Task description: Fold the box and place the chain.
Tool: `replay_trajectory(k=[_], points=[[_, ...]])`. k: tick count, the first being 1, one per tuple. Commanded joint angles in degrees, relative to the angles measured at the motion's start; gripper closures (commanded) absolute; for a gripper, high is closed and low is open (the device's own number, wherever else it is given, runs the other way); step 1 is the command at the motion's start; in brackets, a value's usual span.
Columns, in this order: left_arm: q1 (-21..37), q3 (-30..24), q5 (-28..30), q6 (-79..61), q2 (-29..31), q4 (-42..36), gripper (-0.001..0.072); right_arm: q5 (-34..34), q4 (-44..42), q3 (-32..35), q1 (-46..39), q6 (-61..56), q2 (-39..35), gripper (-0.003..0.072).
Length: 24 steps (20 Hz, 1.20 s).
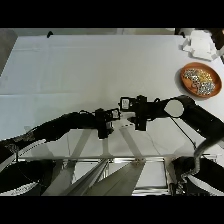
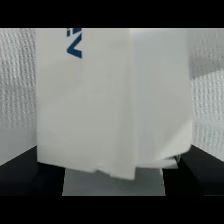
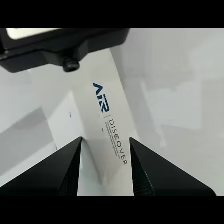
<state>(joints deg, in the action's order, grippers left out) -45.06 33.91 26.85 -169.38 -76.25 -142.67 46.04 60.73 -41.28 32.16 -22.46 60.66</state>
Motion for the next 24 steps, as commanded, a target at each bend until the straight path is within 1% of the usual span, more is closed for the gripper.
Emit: replay_trajectory(k=[1,6,8,13,20,24], points=[[-0.04,-0.02,-0.07,-0.15,-0.02,0.02,0.0378,-2.95,-1.25,1.2,0.04,-0.04,-0.02,0.0392],[-0.04,-0.02,-0.04,-0.15,-0.02,0.02,0.0378,-4.37,-3.06,2.62,0.04,-0.24,0.0,0.0398],[-0.04,-0.02,-0.04,-0.15,-0.02,0.02,0.0378,-4.72,-4.7,2.62,0.04,-0.22,0.0,0.043],[-0.04,-0.02,-0.07,-0.15,-0.02,0.02,0.0378,-6.27,-5.81,2.62,0.04,-0.22,0.0,0.0437],[-0.04,-0.02,-0.07,-0.15,-0.02,0.02,0.0378,-5.07,-7.08,2.71,0.04,-0.22,-0.04,0.0437],[-0.04,-0.04,-0.04,-0.15,-0.02,0.02,0.0378,-5.11,-8.39,4.52,0.04,-0.22,-0.04,0.0438]])
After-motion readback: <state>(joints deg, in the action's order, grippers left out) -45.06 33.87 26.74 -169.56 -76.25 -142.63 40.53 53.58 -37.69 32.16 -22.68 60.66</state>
